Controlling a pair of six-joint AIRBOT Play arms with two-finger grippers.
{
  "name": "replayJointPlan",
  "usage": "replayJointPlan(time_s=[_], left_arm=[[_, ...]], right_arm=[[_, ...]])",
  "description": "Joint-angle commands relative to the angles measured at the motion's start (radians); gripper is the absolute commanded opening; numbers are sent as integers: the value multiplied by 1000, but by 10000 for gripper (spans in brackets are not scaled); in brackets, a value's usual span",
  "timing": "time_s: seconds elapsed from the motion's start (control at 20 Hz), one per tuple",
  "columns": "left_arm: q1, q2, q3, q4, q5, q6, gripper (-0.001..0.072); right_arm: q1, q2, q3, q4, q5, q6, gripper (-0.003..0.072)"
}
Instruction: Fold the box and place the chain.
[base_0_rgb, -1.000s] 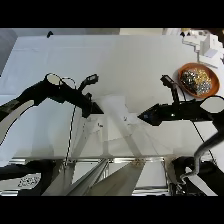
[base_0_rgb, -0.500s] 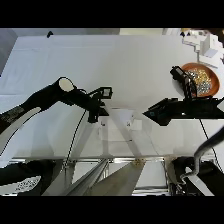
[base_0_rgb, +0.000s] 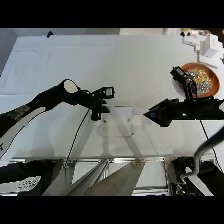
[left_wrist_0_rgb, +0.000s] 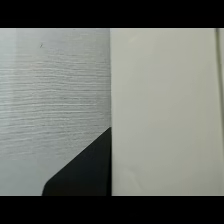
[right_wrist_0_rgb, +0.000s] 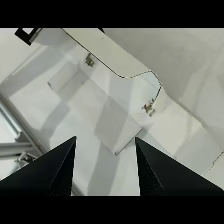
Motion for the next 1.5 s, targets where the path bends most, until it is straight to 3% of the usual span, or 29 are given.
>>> replayJointPlan(time_s=[0.0, 0.3, 0.85, 1.45], left_arm=[[-1, -28, 1, -21, 0, 11, 4], [-1, -35, 1, -134, -18, 137, 4], [-1, -35, 1, -134, 44, 158, 5], [-1, -60, 1, -125, 37, 157, 4]], right_arm=[[0, 1, 1, 0, 13, 0, 412], [0, 1, 1, 0, 15, 0, 412], [0, 1, 1, 0, 15, 0, 411], [0, 1, 1, 0, 15, 0, 411]])
